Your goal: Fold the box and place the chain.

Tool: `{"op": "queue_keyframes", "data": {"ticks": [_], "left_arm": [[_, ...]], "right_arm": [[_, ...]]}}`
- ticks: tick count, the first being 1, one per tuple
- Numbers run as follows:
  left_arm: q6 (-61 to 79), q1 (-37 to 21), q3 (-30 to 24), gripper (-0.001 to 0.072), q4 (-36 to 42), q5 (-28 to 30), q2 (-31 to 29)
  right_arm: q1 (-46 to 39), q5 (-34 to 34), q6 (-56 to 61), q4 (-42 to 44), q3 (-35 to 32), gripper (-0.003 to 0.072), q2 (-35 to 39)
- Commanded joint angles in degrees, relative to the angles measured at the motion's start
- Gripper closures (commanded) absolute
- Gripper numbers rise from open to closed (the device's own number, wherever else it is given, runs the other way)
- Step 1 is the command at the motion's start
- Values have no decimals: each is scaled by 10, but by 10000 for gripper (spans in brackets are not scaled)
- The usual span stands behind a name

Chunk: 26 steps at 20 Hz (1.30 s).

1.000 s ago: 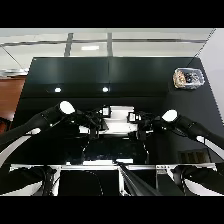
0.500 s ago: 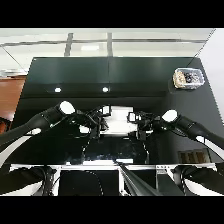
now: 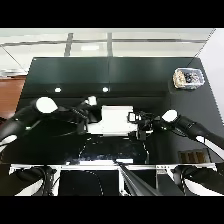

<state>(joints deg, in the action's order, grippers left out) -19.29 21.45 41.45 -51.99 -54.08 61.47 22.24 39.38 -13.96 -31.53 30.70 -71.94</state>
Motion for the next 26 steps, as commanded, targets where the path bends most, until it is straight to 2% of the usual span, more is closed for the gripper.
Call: {"op": "queue_keyframes", "data": {"ticks": [1,3,5,7,9,10,11,16,22,24,26], "left_arm": [[-252,-84,-9,686,-137,-57,-77],[-430,-151,-31,686,-185,-64,-79],[-566,-227,-63,685,-162,-77,-58],[-564,-313,-93,685,-16,-113,-17],[-464,-387,-118,686,157,-156,35],[-439,-409,-122,687,192,-167,64],[-439,-418,-119,687,195,-170,92],[-389,-377,-103,688,192,-170,205],[-381,-257,-94,687,202,-137,234],[-361,-228,-94,687,235,-139,240],[-270,-224,-94,687,303,-171,240]], "right_arm": [[0,0,0,0,0,623,0],[0,0,0,0,0,622,0],[0,0,0,0,0,622,0],[0,0,0,0,0,622,0],[0,0,0,0,0,623,0],[0,0,0,0,0,622,0],[0,0,0,0,0,623,0],[0,0,0,0,0,623,0],[0,0,0,0,0,622,0],[0,0,0,0,0,622,0],[0,0,0,0,0,622,0]]}}
